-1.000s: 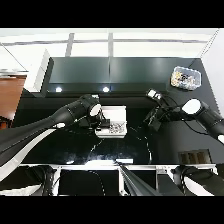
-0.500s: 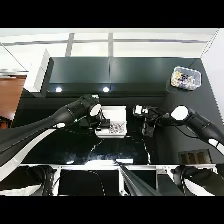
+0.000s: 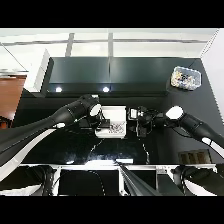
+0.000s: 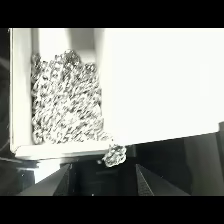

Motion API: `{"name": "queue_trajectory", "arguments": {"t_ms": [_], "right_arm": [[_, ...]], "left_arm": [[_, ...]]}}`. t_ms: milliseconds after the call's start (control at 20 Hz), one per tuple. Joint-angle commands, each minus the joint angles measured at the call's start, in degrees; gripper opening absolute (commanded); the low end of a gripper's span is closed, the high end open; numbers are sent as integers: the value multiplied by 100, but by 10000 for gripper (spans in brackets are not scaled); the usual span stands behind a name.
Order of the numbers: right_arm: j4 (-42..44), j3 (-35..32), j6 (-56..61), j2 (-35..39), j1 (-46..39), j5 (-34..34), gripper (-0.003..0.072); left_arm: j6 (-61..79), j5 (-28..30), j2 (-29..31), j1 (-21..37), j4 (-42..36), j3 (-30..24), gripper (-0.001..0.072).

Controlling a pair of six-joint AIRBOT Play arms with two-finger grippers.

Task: Fold the box and place the chain.

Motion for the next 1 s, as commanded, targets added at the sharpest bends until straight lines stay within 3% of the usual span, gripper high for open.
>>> {"name": "queue_trajectory", "arguments": {"t_ms": [0, 100, 150, 350, 400, 450, 950], "right_arm": [[271, -2, -249, -35, 17, -76, 463], [299, -2, -262, -52, 17, -96, 456], [299, -2, -262, -52, 17, -96, 410], [304, -2, -260, -52, 17, -96, 397], [304, -2, -260, -52, 17, -94, 244], [304, -2, -264, -59, 17, -101, 183], [433, -2, -299, -197, 20, -118, 182]], "left_arm": [[2, -13, -2, -4, 2, 7, 33], [2, -9, -2, -2, 2, 7, 33], [2, -9, -2, -4, 2, 7, 33], [2, -7, -2, -4, 2, 7, 33], [2, -7, -2, -4, 2, 7, 33], [2, -9, -2, -4, 2, 7, 32], [2, 7, -2, -4, 2, 7, 32]]}}
